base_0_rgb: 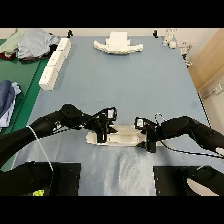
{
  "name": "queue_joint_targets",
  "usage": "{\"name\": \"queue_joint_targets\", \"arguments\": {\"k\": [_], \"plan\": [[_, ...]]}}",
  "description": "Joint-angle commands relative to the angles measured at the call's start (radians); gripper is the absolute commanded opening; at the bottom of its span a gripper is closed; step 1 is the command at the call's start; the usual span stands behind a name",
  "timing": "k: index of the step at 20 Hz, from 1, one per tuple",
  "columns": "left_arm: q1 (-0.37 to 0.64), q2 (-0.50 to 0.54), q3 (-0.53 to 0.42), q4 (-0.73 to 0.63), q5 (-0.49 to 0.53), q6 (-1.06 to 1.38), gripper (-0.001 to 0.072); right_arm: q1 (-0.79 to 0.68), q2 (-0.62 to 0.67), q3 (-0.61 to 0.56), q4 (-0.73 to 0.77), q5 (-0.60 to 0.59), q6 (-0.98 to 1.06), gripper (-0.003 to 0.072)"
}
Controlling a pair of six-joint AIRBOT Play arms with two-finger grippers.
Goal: Fold the box.
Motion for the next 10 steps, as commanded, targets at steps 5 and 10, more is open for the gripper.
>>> {"name": "queue_joint_targets", "arguments": {"k": [5,10], "plan": [[0.000,0.000,0.000,0.000,0.000,0.000,0.0014,0.001,0.025,0.001,0.008,0.012,0.001,0.0711],[0.000,0.000,0.000,0.000,0.000,0.000,0.0014,0.003,0.023,-0.020,0.010,0.033,0.001,0.0708]]}}
